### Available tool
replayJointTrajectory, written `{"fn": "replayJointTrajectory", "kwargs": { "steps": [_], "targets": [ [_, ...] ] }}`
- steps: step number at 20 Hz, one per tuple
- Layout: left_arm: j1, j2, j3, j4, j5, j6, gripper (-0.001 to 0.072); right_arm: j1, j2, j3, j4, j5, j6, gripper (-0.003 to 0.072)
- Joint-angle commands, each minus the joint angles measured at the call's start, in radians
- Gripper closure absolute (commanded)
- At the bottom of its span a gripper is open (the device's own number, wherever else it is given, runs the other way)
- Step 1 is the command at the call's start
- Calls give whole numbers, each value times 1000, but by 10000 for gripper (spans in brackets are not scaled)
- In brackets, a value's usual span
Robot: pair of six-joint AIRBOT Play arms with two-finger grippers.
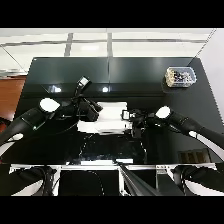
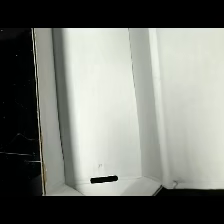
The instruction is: Fold the box and place the chain.
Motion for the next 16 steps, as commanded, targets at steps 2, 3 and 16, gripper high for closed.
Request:
{"fn": "replayJointTrajectory", "kwargs": {
  "steps": [2,3,16],
  "targets": [
    [-2,-100,0,47,-19,21,683,0,-1,0,0,0,0,518],
    [-2,-117,0,47,-38,21,683,0,-1,0,0,0,0,519],
    [95,51,21,113,-160,14,684,0,-1,0,0,0,0,518]
  ]
}}
